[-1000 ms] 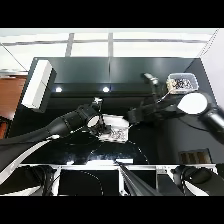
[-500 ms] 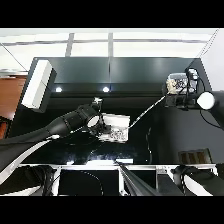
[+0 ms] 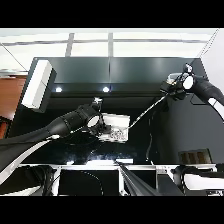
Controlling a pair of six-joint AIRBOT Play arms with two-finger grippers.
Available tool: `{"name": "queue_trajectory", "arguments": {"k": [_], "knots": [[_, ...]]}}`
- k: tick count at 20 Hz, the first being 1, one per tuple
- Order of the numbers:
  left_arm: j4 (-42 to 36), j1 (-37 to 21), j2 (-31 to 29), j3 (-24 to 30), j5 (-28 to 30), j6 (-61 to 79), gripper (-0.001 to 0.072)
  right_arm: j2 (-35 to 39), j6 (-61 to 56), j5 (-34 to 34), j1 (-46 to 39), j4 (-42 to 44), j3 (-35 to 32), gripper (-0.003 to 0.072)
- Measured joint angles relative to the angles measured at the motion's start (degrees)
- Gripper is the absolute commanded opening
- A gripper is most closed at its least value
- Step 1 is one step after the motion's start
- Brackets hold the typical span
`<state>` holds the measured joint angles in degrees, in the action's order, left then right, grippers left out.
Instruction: Fold the box and place the chain.
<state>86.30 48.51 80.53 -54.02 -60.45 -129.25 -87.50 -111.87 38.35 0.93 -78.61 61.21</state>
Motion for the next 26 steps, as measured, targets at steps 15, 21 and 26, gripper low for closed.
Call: {"name": "queue_trajectory", "arguments": {"k": [15, 21, 26], "knots": [[-0.02, 0.0, 0.0, 0.0, -0.07, 0.0, 0.003, 36.57, 21.11, 22.32, -0.11, 14.21, 2.99, 0.0017], [-0.02, 0.0, 0.0, 0.0, -0.07, 0.0, 0.003, 43.54, 25.09, 37.86, 6.95, 23.34, 0.79, 0.0017], [-0.02, 0.0, 0.0, 0.0, -0.07, 0.0, 0.003, 43.65, 23.52, 30.27, 18.97, 27.17, -9.16, 0.0017]]}}
